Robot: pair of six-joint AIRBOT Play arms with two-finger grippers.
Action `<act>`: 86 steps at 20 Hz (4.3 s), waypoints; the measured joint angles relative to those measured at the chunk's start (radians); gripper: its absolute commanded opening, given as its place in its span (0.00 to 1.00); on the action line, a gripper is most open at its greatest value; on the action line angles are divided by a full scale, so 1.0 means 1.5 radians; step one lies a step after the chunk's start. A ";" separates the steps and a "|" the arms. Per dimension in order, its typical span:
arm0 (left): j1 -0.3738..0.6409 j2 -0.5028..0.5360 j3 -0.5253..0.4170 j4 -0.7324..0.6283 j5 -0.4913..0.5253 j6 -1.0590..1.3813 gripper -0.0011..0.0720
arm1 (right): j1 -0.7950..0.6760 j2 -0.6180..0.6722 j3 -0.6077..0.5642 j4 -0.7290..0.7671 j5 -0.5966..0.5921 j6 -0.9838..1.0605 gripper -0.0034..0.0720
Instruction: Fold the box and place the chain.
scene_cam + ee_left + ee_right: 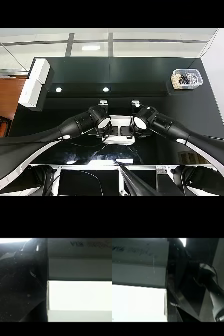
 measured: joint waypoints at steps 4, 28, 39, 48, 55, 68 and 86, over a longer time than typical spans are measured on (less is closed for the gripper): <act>0.000 0.000 0.000 0.000 0.000 0.000 0.06 | 0.001 -0.005 0.002 -0.001 0.003 0.004 0.48; 0.000 0.000 0.000 0.003 -0.001 0.002 0.06 | 0.001 -0.012 0.002 -0.002 -0.022 0.000 0.41; 0.000 0.000 0.000 0.000 -0.001 0.001 0.06 | 0.001 -0.012 0.002 -0.005 -0.022 0.000 0.37; 0.000 0.000 0.000 0.002 -0.001 0.000 0.06 | 0.001 -0.021 0.002 -0.002 -0.021 -0.003 0.36; 0.000 0.000 0.000 0.002 -0.003 -0.002 0.06 | 0.006 -0.022 0.002 0.000 -0.025 -0.003 0.13; 0.000 0.000 0.000 0.003 -0.003 0.001 0.06 | -0.037 0.167 0.025 -0.026 0.054 -0.078 0.49; 0.000 0.000 0.000 0.002 0.010 0.000 0.06 | -0.679 -0.034 0.225 -0.145 -0.225 -0.145 0.94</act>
